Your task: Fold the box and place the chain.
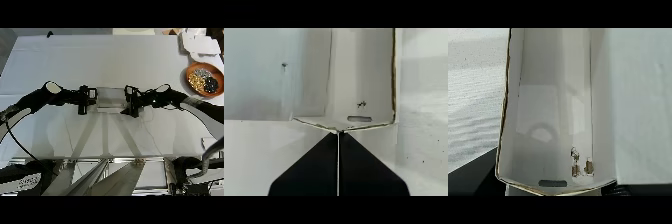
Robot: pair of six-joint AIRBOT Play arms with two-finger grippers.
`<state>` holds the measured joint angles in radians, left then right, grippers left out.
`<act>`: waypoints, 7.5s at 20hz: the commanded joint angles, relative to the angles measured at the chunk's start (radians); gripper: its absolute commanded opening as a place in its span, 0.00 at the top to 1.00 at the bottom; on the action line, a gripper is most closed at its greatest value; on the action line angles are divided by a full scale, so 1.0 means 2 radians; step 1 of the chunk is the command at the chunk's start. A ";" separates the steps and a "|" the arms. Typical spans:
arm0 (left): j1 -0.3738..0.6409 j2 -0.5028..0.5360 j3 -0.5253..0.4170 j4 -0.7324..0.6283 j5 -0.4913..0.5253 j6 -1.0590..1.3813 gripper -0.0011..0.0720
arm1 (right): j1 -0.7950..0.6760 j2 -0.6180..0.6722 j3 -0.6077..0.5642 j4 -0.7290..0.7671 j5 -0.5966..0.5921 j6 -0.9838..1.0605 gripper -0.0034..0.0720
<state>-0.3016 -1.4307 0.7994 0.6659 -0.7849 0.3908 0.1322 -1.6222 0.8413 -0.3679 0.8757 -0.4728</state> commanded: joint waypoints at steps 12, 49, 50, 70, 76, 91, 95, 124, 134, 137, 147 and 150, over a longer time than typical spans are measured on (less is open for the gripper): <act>-0.003 0.000 0.000 -0.052 -0.008 0.007 0.77 | 0.000 0.000 0.000 0.000 0.000 0.000 0.36; 0.153 0.086 -0.005 0.134 -0.025 -0.689 0.98 | 0.000 0.000 0.000 0.000 0.000 0.000 0.36; 0.153 0.071 -0.005 0.133 -0.037 -0.706 0.98 | 0.000 0.000 0.000 0.000 0.000 0.000 0.36; 0.038 0.000 -0.005 -0.002 -0.058 -0.723 0.97 | 0.000 0.000 0.000 0.000 0.000 0.000 0.36; 0.038 0.001 -0.005 -0.015 -0.059 -0.727 0.66 | 0.000 0.000 0.000 0.000 0.000 0.000 0.36; 0.035 0.030 -0.005 -0.011 -0.060 -0.731 0.39 | 0.000 0.000 0.000 0.000 0.000 0.000 0.36; 0.029 0.028 -0.005 -0.011 -0.062 -0.713 0.38 | 0.000 0.000 0.000 0.000 0.000 0.000 0.36; -0.031 0.007 -0.005 -0.013 0.021 -0.724 0.46 | 0.000 0.000 0.000 0.000 0.000 0.000 0.36; -0.036 0.007 0.005 0.004 0.025 -0.743 0.53 | 0.000 0.000 0.000 0.000 0.000 0.000 0.36; -0.046 0.007 0.028 0.089 0.020 -0.805 0.53 | 0.000 0.000 0.000 0.000 0.000 0.000 0.36; -0.076 0.005 0.051 0.203 0.007 -0.933 0.51 | 0.000 0.000 0.000 0.000 0.000 0.000 0.36; -0.081 0.003 0.051 0.205 0.005 -0.949 0.51 | 0.000 0.000 0.000 0.000 0.000 0.000 0.36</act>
<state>-0.4541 -1.4220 0.9005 1.0565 -0.7727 -1.4590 0.1322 -1.6222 0.8410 -0.3676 0.8761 -0.4732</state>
